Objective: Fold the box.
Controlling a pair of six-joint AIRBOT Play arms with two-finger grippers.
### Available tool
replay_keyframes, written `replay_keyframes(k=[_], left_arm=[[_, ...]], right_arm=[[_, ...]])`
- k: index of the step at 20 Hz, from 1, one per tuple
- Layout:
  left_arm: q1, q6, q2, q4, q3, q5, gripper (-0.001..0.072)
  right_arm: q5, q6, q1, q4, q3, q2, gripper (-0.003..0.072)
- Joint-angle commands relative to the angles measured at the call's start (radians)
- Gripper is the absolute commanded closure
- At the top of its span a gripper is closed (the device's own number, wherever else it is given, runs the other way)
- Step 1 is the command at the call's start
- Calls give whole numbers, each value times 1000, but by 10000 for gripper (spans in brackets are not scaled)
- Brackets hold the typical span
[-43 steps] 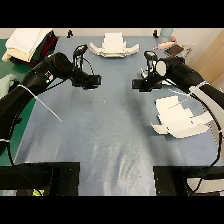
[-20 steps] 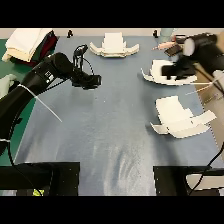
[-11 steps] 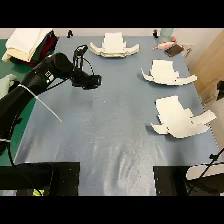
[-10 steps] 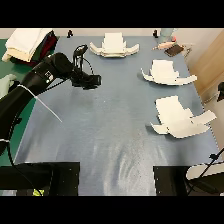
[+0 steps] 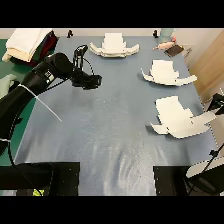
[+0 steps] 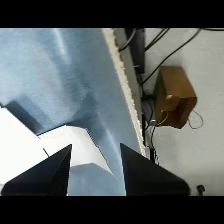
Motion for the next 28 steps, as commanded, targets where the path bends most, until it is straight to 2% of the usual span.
replay_keyframes(k=[1,4,6,7,8,11,13,15,19,21,24,25,26,27,28], left_arm=[[0,1,0,0,0,-2,697],[0,1,0,0,0,-2,697],[0,1,0,0,0,-2,697],[0,1,0,0,0,-1,697],[0,1,0,0,0,-2,697],[0,1,0,0,0,-2,697],[0,1,0,0,0,-2,697],[0,1,0,0,0,-2,697],[0,1,0,0,0,-2,697],[0,1,0,0,0,-2,697],[0,1,0,0,0,-2,697],[0,1,0,0,0,-2,697],[0,1,0,0,0,-2,697],[0,1,0,0,0,-2,697],[0,1,0,0,0,-1,697]], right_arm=[[34,-52,-6,65,1,-47,212],[105,-75,-4,182,0,-53,379],[169,-76,2,261,0,-50,519],[197,-76,9,298,0,-48,648],[197,-70,18,337,-12,-35,684],[182,-80,61,467,-85,22,686],[106,-80,97,537,-166,85,686],[-39,-79,144,578,-294,185,686],[-371,-48,302,594,-642,454,687],[-474,-4,385,587,-771,558,686],[-568,84,492,571,-884,641,684],[-567,89,520,570,-897,643,635],[-565,96,540,564,-901,641,491],[-549,113,552,552,-901,640,421],[-530,138,551,537,-901,639,421]])
